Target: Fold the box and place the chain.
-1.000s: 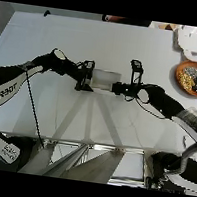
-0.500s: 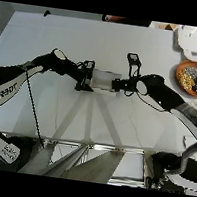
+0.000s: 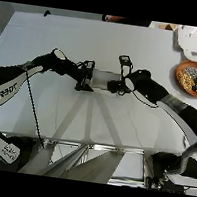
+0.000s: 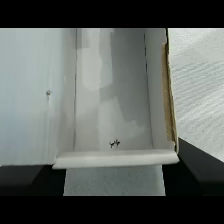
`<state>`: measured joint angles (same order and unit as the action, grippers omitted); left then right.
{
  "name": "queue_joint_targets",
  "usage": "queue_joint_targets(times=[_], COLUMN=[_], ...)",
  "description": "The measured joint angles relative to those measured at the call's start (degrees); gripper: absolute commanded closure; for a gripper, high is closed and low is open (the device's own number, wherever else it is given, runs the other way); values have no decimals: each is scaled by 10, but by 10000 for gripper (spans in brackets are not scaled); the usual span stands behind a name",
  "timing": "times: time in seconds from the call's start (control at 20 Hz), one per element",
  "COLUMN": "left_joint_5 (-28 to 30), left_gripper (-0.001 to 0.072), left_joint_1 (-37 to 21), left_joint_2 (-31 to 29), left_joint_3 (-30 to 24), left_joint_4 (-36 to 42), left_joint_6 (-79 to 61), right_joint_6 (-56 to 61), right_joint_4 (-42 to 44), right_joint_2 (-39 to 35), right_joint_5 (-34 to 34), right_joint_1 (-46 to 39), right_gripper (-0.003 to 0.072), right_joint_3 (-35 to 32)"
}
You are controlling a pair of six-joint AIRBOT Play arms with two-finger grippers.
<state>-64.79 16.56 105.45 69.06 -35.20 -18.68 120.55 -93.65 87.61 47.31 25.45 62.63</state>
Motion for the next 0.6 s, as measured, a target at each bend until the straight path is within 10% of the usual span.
queue_joint_targets(times=[0.6], left_joint_5=[-1], left_gripper=[451], left_joint_1=[0], left_joint_2=[0], left_joint_3=[0], left_joint_4=[0], left_joint_6=[0], right_joint_6=[140], right_joint_4=[-67], right_joint_2=[39], right_joint_5=[42], right_joint_1=[7], right_gripper=[286], right_joint_3=[44])
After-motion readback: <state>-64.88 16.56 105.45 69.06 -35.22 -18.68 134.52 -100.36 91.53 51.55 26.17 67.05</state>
